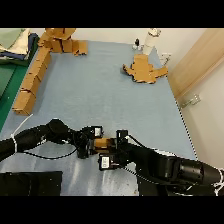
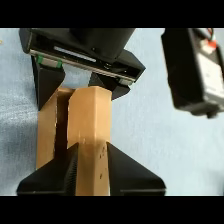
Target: Fold the box.
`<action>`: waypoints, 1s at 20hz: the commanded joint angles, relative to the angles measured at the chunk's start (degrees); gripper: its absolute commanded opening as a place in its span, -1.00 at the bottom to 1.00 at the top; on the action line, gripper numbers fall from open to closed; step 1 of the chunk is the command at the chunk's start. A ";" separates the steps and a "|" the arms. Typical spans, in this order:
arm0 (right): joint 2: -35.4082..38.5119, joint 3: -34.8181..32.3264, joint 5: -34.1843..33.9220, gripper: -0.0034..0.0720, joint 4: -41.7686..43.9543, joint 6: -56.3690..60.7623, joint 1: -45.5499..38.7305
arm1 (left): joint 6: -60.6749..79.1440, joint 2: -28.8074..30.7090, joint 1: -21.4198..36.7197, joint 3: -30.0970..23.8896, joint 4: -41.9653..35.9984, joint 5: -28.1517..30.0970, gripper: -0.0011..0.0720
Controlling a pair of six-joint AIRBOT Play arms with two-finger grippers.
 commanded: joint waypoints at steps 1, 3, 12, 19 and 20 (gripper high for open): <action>-1.36 -0.02 -0.13 -0.22 -0.02 0.04 0.00 | -0.02 -0.02 0.02 0.04 0.00 0.09 0.48; -3.06 -0.02 0.61 -0.23 0.00 0.07 0.04 | -0.02 -0.02 0.02 0.04 0.00 0.09 0.48; -3.26 0.02 2.32 -0.23 6.60 0.00 0.07 | -0.02 -0.02 0.02 0.04 0.00 0.09 0.48; 1.16 0.17 1.68 -0.23 9.60 0.13 0.02 | -0.02 -0.02 0.02 0.04 0.00 0.09 0.48; 2.99 0.70 0.52 -0.22 9.60 0.72 0.00 | -0.02 -0.02 0.02 0.04 0.00 0.09 0.48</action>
